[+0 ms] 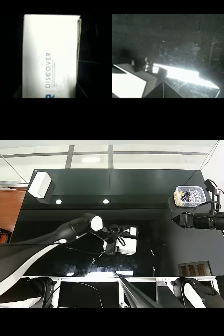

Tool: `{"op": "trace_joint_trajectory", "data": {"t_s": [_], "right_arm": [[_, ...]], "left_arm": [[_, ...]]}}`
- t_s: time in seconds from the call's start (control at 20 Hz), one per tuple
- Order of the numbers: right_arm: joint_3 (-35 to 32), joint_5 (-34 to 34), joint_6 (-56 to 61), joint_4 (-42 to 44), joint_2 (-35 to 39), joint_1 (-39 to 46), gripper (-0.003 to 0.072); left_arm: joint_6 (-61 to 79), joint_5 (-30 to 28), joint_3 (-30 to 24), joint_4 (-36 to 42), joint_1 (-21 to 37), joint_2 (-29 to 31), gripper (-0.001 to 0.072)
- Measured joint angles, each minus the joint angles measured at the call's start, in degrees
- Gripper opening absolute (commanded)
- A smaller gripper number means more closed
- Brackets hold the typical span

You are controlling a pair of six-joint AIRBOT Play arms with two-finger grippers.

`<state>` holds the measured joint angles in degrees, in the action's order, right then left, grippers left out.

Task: Fold the box and place the chain.

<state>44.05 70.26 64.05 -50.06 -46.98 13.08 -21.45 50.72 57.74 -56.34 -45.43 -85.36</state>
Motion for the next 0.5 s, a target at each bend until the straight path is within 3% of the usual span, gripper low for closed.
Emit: {"op": "trace_joint_trajectory", "data": {"t_s": [0.25, 0.5], "right_arm": [[0.0, 0.0, 0.0, 0.0, 0.0, 0.0, 0.0015], [0.0, -0.1, 0.0, 0.0, 0.0, 0.0, 0.0015]], "left_arm": [[-18.3, 4.3, 0.0, -12.3, 10.4, 4.7, 0.0291], [-36.3, 11.6, 0.0, -25.0, 32.3, 8.6, 0.0292]]}}
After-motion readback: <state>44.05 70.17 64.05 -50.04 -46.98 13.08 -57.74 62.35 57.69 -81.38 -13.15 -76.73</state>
